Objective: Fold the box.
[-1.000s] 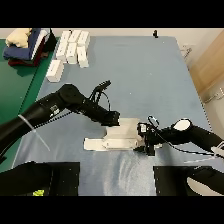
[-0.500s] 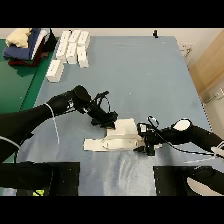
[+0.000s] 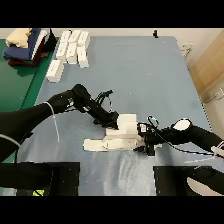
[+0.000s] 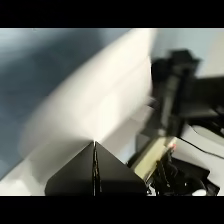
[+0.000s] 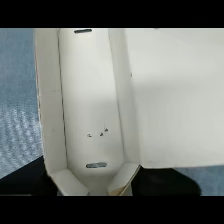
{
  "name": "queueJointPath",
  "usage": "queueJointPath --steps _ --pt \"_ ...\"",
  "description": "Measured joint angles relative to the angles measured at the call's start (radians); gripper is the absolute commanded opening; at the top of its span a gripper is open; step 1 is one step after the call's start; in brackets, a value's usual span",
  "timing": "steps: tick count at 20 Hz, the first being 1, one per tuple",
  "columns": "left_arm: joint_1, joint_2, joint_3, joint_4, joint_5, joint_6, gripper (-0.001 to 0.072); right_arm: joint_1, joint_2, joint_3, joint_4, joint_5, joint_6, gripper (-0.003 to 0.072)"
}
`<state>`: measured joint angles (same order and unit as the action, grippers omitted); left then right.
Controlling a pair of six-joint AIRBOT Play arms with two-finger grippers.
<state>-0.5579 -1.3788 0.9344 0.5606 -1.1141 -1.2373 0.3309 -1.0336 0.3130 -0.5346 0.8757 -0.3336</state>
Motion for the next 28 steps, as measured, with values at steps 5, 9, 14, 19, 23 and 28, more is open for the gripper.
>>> queueJointPath --steps 5,9,14,19,23,28 --pt "0.102 0.251 -0.016 -0.005 -0.037 0.142 0.0016 0.0 0.0 0.0 0.0 0.0 0.0 0.0542" --pt "0.126 0.427 -0.039 0.122 -0.057 0.354 0.0279 0.0 0.0 0.0 0.0 0.001 0.0 0.0542" --pt "0.156 0.515 -0.146 0.251 -0.06 0.608 0.0701 0.0 0.0 0.0 0.0 0.001 0.0 0.0542" --pt "0.161 0.533 -0.373 0.188 0.089 0.952 0.0701 0.0 0.0 0.0 0.0 0.001 0.0 0.0542" --pt "0.114 0.532 -0.488 0.123 0.191 1.163 0.0702 0.0 0.0 0.0 0.0 0.001 0.0 0.0542" --pt "0.035 0.49 -0.528 0.064 0.236 1.289 0.07 0.0 0.0 0.0 -0.001 0.002 0.0 0.0542"
